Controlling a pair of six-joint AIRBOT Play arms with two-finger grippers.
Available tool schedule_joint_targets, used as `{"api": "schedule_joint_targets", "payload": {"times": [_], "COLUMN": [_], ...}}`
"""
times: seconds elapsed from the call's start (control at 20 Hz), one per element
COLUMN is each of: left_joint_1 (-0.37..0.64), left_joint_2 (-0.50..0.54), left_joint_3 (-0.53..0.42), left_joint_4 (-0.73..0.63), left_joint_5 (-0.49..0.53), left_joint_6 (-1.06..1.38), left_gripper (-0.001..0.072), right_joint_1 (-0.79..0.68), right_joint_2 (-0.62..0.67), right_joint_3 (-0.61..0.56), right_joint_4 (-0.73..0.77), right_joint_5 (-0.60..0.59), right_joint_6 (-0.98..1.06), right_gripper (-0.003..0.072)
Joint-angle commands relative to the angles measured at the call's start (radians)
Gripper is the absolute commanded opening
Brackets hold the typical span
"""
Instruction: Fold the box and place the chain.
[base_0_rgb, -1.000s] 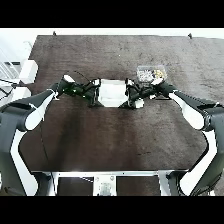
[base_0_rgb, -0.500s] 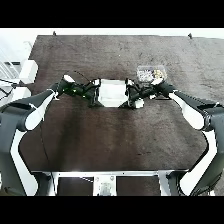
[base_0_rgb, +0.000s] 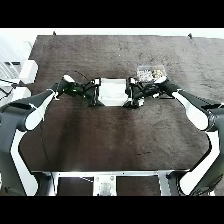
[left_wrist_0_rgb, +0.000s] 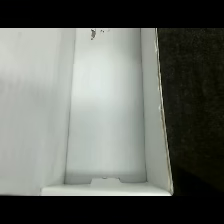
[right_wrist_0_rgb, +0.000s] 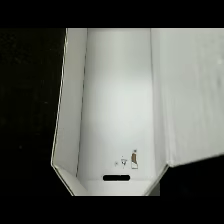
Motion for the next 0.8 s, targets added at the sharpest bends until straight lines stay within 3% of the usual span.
{"api": "schedule_joint_targets", "payload": {"times": [0.0,0.4,0.45,0.55,0.65,0.75], "left_joint_1": [0.0,0.0,0.0,0.0,0.0,0.0], "left_joint_2": [0.001,0.001,0.001,0.001,0.001,0.001], "left_joint_3": [0.0,0.0,0.0,0.0,0.0,0.0], "left_joint_4": [0.005,0.005,0.005,0.005,0.005,0.005], "left_joint_5": [-0.014,-0.005,-0.005,-0.005,-0.005,-0.005], "left_joint_6": [-0.001,-0.027,-0.027,-0.026,-0.026,-0.026], "left_gripper": [0.017,0.017,0.017,0.017,0.0169,0.017], "right_joint_1": [-0.044,-0.146,-0.149,-0.146,-0.118,-0.077], "right_joint_2": [0.028,0.146,0.153,0.151,0.151,0.15], "right_joint_3": [0.001,0.0,0.0,0.0,-0.015,-0.031], "right_joint_4": [-0.057,0.003,0.051,0.145,0.235,0.282], "right_joint_5": [-0.006,0.029,0.066,0.196,0.216,0.162], "right_joint_6": [0.05,0.119,0.14,0.14,0.142,0.163], "right_gripper": [0.072,0.072,0.0672,0.0021,0.0011,0.001]}}
